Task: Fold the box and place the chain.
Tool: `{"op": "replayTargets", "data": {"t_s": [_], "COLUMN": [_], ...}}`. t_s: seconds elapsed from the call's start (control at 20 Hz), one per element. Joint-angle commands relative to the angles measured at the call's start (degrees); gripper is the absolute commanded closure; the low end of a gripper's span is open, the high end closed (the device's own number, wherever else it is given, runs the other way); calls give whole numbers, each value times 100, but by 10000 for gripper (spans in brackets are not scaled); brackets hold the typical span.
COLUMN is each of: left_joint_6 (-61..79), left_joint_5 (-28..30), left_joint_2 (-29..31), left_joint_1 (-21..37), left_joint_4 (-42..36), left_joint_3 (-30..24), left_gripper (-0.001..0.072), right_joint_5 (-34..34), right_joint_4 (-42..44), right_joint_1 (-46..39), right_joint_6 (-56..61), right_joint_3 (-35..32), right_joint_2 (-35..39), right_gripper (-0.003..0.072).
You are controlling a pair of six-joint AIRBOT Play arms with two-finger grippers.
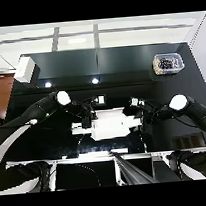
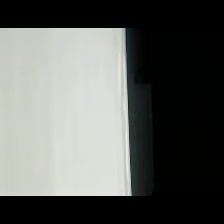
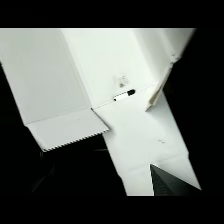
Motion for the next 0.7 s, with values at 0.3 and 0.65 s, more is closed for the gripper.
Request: {"op": "replayTargets", "data": {"t_s": [0.3, 0.65], "left_joint_6": [-2, -2], "left_joint_5": [4, 2], "left_joint_2": [2, 2], "left_joint_1": [2, 2], "left_joint_4": [2, 2], "left_joint_3": [7, 7], "left_gripper": [681, 681], "right_joint_5": [-1252, -1943], "right_joint_4": [389, 890], "right_joint_1": [1270, 1403], "right_joint_6": [26, 308], "right_joint_3": [-455, -402], "right_joint_2": [-2, 278], "right_gripper": [-21, -21]}}
